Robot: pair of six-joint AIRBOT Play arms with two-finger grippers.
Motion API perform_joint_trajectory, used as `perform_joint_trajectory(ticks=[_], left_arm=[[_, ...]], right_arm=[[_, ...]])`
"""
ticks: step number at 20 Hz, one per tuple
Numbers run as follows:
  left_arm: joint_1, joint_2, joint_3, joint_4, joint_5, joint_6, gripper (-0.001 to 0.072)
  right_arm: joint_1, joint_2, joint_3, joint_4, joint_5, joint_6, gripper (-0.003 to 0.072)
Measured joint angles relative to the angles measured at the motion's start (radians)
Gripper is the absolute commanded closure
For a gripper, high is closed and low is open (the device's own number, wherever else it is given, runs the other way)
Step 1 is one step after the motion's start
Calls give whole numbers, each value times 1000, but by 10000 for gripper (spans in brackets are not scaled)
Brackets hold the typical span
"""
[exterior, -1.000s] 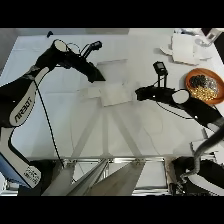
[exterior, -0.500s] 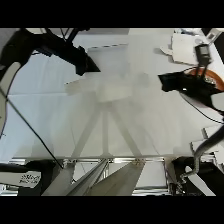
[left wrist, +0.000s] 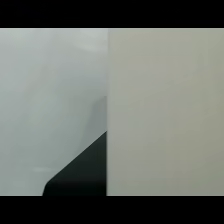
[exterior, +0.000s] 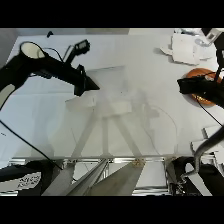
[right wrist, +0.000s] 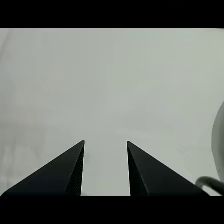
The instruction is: Fold the box and place the chain.
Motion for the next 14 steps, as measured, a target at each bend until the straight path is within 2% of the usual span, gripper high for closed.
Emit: perform_joint_trajectory(ticks=[7, 14], left_arm=[[-6, -167, -31, -12, 97, 165, 705], [-22, -215, -33, -80, 133, 470, 704]], right_arm=[[-10, 1, 0, -6, 13, 3, 393], [-10, 1, 0, -6, 16, 3, 394]])
